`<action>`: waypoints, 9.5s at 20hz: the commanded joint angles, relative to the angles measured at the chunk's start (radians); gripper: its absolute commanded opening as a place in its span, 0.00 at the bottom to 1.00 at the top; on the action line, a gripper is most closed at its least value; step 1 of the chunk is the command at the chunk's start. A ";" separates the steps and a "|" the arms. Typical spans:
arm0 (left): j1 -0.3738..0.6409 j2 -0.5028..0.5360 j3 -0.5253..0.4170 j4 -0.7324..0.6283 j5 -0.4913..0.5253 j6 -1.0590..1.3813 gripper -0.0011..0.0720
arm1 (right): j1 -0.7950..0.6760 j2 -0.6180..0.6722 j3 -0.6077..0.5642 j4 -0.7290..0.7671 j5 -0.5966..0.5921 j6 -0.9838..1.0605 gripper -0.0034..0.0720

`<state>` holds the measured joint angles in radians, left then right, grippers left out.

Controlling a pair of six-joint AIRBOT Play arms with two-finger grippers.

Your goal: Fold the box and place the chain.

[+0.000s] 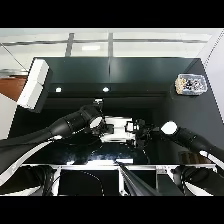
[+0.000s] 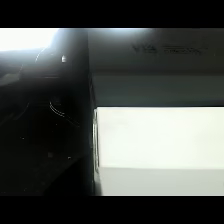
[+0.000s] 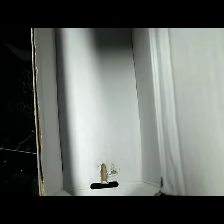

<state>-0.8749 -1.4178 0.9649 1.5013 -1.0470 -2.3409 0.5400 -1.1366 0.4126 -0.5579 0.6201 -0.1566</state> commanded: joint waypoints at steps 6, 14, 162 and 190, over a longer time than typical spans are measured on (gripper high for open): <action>-0.005 -0.001 0.001 -0.001 0.016 0.003 0.05 | 0.000 0.005 0.001 0.003 0.001 0.003 1.00; -0.005 0.005 0.002 0.001 0.006 0.023 0.05 | -0.095 0.158 0.003 -0.262 0.154 0.042 0.99; -0.005 -0.017 0.001 0.021 -0.005 0.022 0.05 | 0.183 0.050 0.322 -0.780 0.315 2.304 0.60; -0.005 -0.017 0.001 0.032 0.000 0.022 0.05 | 0.303 -0.216 0.493 -0.914 0.488 2.532 0.36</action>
<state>-0.8799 -1.4338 0.9657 1.5330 -1.0492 -2.3203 0.8429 -1.3361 0.8940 -1.4715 1.0969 2.3646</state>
